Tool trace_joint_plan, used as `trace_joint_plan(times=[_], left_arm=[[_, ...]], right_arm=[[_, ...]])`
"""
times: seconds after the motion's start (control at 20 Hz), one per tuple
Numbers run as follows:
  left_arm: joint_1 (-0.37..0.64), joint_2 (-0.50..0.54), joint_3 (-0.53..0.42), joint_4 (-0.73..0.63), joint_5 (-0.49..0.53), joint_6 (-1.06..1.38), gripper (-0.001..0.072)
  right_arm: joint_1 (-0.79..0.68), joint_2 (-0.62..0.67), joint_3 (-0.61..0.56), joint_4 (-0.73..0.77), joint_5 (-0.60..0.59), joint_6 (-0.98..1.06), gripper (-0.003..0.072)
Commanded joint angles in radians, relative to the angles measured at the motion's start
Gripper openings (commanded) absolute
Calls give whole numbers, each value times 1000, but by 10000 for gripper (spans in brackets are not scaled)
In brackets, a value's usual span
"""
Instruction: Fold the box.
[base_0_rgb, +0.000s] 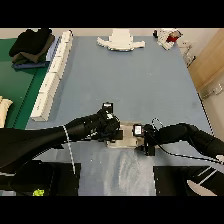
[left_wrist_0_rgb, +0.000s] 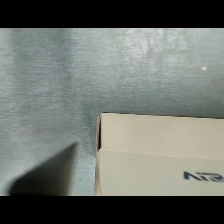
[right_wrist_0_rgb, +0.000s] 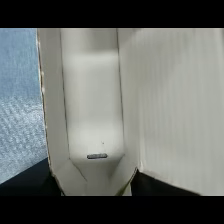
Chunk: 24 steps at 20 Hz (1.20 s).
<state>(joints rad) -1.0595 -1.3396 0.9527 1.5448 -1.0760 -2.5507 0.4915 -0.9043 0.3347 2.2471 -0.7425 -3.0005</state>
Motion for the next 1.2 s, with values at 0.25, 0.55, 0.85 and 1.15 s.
trace_joint_plan(times=[0.25,0.55,0.85,1.15], left_arm=[[-1,1,1,-4,10,4,285],[-1,1,1,-3,11,15,15],[-1,1,1,-4,11,21,422],[0,1,1,-4,29,22,422]], right_arm=[[0,0,1,0,1,0,544],[0,0,1,0,1,0,544],[0,0,1,0,1,0,544],[0,0,1,0,1,0,544]])
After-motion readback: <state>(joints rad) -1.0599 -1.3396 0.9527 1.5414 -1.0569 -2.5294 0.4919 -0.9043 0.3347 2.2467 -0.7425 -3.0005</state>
